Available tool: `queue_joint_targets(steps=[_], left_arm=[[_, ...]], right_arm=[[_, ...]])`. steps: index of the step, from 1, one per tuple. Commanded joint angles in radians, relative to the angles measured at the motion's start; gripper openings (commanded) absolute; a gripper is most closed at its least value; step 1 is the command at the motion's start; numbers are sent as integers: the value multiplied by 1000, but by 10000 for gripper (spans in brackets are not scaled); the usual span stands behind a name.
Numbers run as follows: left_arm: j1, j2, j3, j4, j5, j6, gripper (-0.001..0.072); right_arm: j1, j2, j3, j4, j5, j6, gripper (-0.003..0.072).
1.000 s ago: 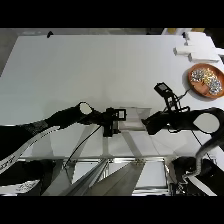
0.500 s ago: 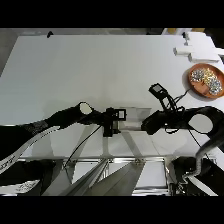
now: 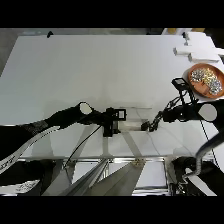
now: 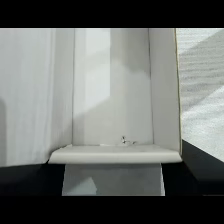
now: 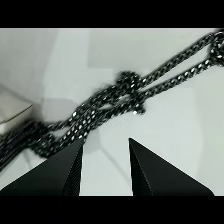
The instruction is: Fold the box and place the chain.
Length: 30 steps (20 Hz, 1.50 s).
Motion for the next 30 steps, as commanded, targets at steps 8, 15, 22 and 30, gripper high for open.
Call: queue_joint_targets(steps=[8,15,22,30], left_arm=[[0,0,0,0,0,0,210],[0,0,0,0,0,0,210],[0,0,0,0,0,0,210],[0,0,0,0,0,0,210]], right_arm=[[-24,-215,-4,6,-169,-24,274],[-2,-261,-4,1,-208,-23,233],[7,-261,-4,-6,-201,-23,167],[7,-303,-5,-8,-188,-22,73]])
